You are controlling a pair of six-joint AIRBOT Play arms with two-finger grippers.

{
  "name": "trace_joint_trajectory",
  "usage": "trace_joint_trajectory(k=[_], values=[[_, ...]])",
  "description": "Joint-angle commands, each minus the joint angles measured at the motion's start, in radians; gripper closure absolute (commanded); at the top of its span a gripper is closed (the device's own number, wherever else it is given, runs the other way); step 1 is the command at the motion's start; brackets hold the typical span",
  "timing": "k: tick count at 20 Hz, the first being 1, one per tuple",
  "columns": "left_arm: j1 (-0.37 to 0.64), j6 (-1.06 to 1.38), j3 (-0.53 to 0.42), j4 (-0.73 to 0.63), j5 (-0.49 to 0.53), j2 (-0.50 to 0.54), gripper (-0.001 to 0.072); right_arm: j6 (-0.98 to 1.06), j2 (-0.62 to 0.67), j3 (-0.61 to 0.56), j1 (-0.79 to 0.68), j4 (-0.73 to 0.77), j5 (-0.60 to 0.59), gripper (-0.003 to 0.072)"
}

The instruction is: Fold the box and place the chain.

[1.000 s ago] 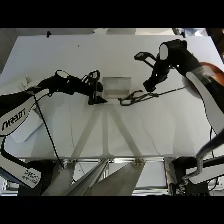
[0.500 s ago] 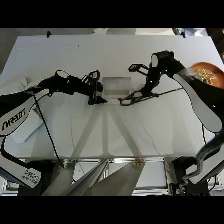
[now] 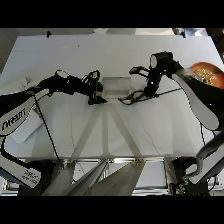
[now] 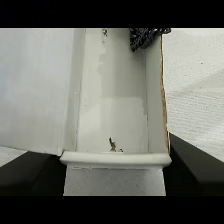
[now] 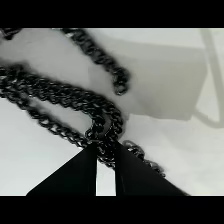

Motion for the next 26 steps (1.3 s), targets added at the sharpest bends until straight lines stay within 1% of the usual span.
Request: trace_joint_trajectory(k=[1,4,6,9,11,14,16,20,22,24,26], values=[[0.0,0.0,0.0,0.0,0.0,0.0,0.0328,0.011,0.08,0.005,0.001,-0.004,-0.002,0.0673],[0.0,0.0,0.0,0.0,0.0,0.0,0.0328,0.011,0.193,0.007,0.001,0.023,-0.018,0.0673],[0.0,0.0,0.0,0.0,0.001,0.0,0.0328,0.01,0.264,0.007,0.001,0.091,-0.044,0.0673],[0.0,0.0,0.0,0.0,0.001,0.0,0.0328,0.009,0.344,0.007,0.001,0.256,-0.09,0.0672],[0.0,0.0,0.0,0.0,0.0,0.0,0.0328,-0.016,0.376,0.007,0.001,0.408,-0.12,0.0673],[0.0,0.0,0.0,0.0,0.001,0.0,0.0328,-0.063,0.389,0.008,0.001,0.596,-0.189,0.0673],[0.0,0.0,0.0,0.0,0.001,0.0,0.0328,-0.077,0.387,0.007,0.013,0.655,-0.255,0.0676],[0.0,0.0,0.0,0.0,0.001,0.0,0.0328,-0.143,0.375,0.007,0.092,0.658,-0.341,0.0677],[0.0,0.0,0.0,0.0,0.0,0.0,0.0328,-0.156,0.359,0.007,0.137,0.634,-0.393,0.0678],[0.0,0.0,0.0,0.0,0.001,0.0,0.0328,-0.151,0.334,0.007,0.167,0.534,-0.42,0.0677],[0.0,0.0,0.0,0.0,0.001,0.0,0.0328,-0.109,0.301,0.007,0.179,0.403,-0.388,0.0677]])
